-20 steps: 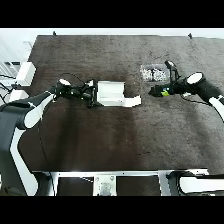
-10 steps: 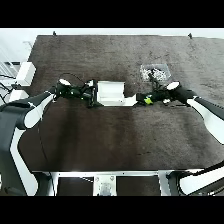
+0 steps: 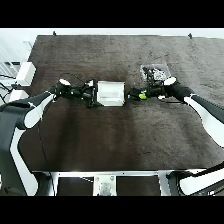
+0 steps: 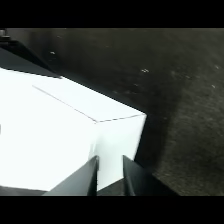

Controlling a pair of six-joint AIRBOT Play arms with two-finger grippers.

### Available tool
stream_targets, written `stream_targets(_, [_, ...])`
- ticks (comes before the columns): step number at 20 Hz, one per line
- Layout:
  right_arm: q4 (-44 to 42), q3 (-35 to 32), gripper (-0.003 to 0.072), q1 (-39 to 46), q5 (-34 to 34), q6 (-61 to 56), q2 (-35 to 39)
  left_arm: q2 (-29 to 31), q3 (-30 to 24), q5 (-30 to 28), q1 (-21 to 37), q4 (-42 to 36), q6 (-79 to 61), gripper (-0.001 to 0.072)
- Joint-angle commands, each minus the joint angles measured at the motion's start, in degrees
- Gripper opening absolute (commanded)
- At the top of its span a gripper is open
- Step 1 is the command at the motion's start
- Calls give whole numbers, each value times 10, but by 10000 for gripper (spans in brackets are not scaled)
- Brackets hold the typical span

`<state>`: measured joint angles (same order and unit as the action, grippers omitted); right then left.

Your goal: Fold the box and place the chain.

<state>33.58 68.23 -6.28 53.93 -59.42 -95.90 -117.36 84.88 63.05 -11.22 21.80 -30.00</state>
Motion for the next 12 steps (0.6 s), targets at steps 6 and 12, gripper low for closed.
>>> stream_targets(6, [-4,3,323,-12,1,0,12,0,0,0,0,0,0,349])
stream_targets(12, [65,18,326,-33,2,-63,12,0,0,0,0,0,0,348])
